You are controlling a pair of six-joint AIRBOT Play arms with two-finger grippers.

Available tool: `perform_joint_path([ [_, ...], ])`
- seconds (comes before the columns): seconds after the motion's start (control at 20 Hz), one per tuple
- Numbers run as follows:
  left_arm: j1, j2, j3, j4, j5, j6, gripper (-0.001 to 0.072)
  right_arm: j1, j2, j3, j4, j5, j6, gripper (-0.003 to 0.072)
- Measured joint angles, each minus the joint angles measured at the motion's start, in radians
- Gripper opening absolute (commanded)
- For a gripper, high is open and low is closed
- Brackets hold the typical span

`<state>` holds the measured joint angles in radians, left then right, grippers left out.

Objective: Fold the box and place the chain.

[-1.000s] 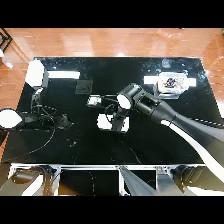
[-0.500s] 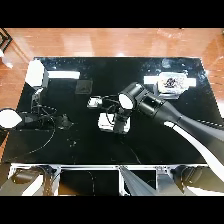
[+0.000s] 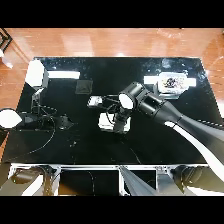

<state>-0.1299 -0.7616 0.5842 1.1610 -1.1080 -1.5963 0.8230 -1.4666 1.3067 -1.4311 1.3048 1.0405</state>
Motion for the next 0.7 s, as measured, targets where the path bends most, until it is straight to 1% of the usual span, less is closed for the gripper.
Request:
perform_joint_path([
  [0.45, 0.0, 0.0, 0.0, 0.0, -0.013, 0.003, 0.0642, -0.014, -0.023, 0.0, 0.075, 0.007, 0.021, 0.0023],
  [0.6, 0.0, 0.0, 0.0, 0.0, -0.021, 0.012, 0.0642, -0.079, 0.029, -0.001, 0.111, 0.028, 0.085, 0.0023],
  [0.7, 0.0, 0.0, 0.0, 0.0, -0.022, 0.015, 0.0642, -0.164, 0.091, -0.023, 0.169, 0.038, 0.144, 0.0023],
])
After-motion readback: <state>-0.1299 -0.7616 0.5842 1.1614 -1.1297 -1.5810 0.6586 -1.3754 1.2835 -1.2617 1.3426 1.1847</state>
